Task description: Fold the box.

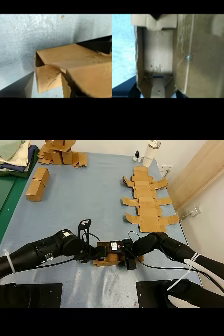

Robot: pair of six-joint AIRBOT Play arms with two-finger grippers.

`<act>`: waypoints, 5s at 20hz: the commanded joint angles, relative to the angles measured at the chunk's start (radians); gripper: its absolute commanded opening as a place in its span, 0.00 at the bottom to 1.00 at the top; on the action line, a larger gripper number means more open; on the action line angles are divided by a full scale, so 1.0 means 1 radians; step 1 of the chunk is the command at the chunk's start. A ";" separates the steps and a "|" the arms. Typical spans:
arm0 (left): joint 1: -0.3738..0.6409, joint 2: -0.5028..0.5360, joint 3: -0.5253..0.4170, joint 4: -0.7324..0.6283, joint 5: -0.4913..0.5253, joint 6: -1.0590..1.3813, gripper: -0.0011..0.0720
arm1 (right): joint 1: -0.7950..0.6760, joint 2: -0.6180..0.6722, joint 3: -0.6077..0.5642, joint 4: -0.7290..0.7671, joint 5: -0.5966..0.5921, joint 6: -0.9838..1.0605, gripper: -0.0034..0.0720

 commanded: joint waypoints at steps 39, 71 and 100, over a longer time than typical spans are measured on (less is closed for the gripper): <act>-0.154 -0.302 0.359 0.289 -0.350 -0.362 0.92 | -0.001 0.001 0.000 0.000 0.000 0.000 0.71; -0.064 -0.050 0.202 0.267 -0.600 0.119 0.03 | -0.001 0.001 0.000 0.000 0.000 0.000 0.71; 0.330 0.023 -0.281 -0.786 0.196 2.481 0.97 | -0.001 0.001 0.000 0.000 0.000 0.000 0.71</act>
